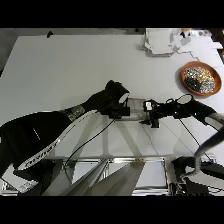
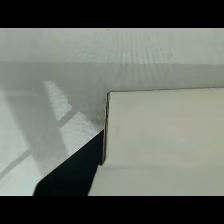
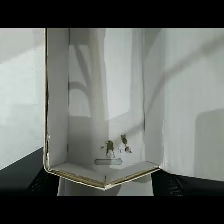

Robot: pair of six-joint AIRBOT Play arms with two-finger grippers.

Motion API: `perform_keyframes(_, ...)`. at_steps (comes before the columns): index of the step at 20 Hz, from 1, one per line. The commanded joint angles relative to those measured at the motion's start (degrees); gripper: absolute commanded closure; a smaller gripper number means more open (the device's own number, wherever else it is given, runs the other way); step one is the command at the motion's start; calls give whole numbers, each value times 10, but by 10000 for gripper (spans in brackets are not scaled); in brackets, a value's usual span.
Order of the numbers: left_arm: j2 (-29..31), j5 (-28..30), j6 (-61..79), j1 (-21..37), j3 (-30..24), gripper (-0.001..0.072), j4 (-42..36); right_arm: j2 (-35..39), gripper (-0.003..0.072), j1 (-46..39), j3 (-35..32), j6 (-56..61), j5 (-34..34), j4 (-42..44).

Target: Fold the box and place the chain.

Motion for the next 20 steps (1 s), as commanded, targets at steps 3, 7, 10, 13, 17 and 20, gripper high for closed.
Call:
perform_keyframes(3, 33, -8, -1, 16, 0, 526, -7, 0, 234, 0, 0, 4, 0, 2)
perform_keyframes(7, 83, -11, 89, 42, 0, 357, -14, 0, 234, 0, 0, 4, 0, 2)
perform_keyframes(10, 134, -52, 290, 63, 0, 247, -14, 0, 234, 0, 0, 4, 0, 2)
perform_keyframes(13, 181, -98, 480, 88, -15, 202, -14, 0, 234, 0, 0, 4, 0, 2)
perform_keyframes(17, 252, -58, 729, 133, -117, 37, -55, 0, 234, 0, 0, 4, 0, 2)
perform_keyframes(20, 297, 45, 998, 176, -246, 16, -131, 0, 234, 0, 0, 4, 0, 2)
